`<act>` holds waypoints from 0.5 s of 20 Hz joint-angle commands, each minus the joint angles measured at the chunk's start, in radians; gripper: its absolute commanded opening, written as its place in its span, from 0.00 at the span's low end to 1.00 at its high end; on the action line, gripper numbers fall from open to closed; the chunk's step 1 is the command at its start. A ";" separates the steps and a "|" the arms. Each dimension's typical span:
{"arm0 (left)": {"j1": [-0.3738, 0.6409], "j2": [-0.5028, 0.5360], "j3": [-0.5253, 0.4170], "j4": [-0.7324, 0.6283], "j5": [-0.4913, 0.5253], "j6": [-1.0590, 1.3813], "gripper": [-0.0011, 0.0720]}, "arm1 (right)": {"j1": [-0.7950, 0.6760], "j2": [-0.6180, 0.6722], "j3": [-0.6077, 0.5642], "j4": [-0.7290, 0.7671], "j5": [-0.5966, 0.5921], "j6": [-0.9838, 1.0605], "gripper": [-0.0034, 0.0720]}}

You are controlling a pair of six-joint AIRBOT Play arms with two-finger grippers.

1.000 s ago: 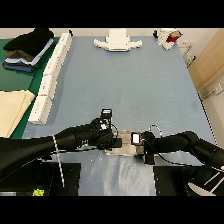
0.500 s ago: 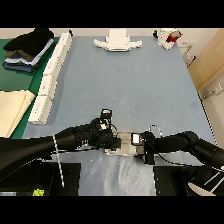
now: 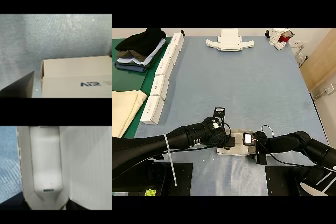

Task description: Fold the box.

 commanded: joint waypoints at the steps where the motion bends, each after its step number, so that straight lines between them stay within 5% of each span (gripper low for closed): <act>1: -0.001 -0.003 0.003 0.005 -0.052 0.000 0.67 | -0.001 0.000 0.001 0.000 0.000 0.000 0.72; 3: -0.002 -0.003 0.004 0.004 -0.046 0.000 0.57 | -0.001 0.000 0.001 0.000 0.000 0.000 0.72; 10: -0.016 -0.038 0.004 -0.028 -0.048 -0.001 0.56 | -0.001 0.000 0.001 0.000 0.000 0.000 0.72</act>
